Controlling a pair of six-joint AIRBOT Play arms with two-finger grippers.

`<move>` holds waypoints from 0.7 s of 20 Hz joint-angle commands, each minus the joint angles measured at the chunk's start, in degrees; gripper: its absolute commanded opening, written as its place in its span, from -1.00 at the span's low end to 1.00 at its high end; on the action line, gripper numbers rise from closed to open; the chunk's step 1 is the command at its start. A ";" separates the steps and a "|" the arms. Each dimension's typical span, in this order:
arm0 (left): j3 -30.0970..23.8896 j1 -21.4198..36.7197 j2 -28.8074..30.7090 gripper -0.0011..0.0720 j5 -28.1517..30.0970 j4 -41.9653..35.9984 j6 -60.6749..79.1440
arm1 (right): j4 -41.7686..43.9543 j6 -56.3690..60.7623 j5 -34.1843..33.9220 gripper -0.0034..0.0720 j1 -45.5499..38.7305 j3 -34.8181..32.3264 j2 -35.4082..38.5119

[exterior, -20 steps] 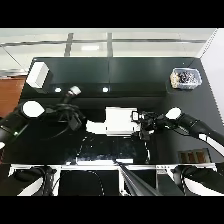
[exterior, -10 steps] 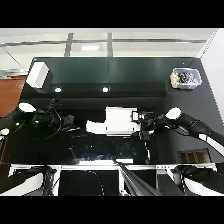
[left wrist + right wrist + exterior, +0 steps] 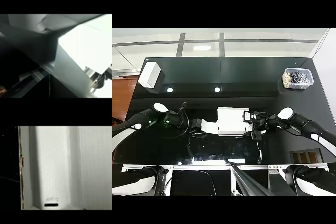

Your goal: Fold the box and place the chain.

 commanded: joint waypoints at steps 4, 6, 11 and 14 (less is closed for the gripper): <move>6.43 -1.42 -0.52 -0.26 -3.10 -1.14 4.09 | 0.02 0.02 0.00 -0.57 0.00 0.00 -0.02; 7.80 -1.46 -0.52 0.73 -3.21 -2.16 3.89 | 0.02 0.04 0.00 -0.57 0.00 0.00 -0.02; 9.64 -5.77 -0.52 0.72 -4.85 -2.05 3.87 | 0.02 0.02 0.00 -0.57 0.00 0.00 -0.02; 11.19 -9.53 -0.50 0.47 -3.87 -0.26 3.74 | 0.02 0.02 0.00 -0.57 0.00 0.00 -0.02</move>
